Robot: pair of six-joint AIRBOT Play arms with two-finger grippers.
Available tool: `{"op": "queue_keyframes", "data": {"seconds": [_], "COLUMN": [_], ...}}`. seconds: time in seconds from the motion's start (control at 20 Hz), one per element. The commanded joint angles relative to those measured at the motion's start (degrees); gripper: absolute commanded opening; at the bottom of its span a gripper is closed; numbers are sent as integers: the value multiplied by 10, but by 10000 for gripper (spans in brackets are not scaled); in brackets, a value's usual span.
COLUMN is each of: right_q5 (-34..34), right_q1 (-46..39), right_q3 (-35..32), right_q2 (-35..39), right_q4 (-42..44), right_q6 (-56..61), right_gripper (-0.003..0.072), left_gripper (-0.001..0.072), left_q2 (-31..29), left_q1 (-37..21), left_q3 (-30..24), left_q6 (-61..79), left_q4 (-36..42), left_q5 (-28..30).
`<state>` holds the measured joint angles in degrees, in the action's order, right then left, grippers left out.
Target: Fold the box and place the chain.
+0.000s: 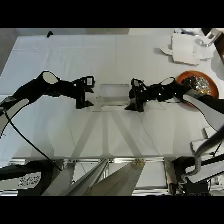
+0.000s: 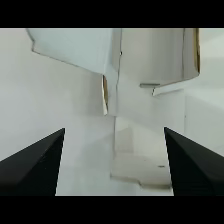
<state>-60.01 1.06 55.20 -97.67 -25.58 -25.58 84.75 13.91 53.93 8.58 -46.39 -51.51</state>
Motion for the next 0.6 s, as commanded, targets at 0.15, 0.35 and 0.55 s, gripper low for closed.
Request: {"op": "queue_keyframes", "data": {"seconds": [0.15,0.35,0.55], "right_q5": [0,0,0], "right_q1": [0,0,0], "right_q3": [0,0,0], "right_q2": [0,0,0], "right_q4": [0,0,0], "right_q6": [0,0,0], "right_gripper": [520,520,520], "left_gripper": [689,609,472], "left_q2": [1,2,2], "left_q1": [21,36,37], "left_q3": [-7,-7,-7], "left_q6": [61,80,97], "left_q4": [-21,-20,-20], "left_q5": [28,-2,-40]}}
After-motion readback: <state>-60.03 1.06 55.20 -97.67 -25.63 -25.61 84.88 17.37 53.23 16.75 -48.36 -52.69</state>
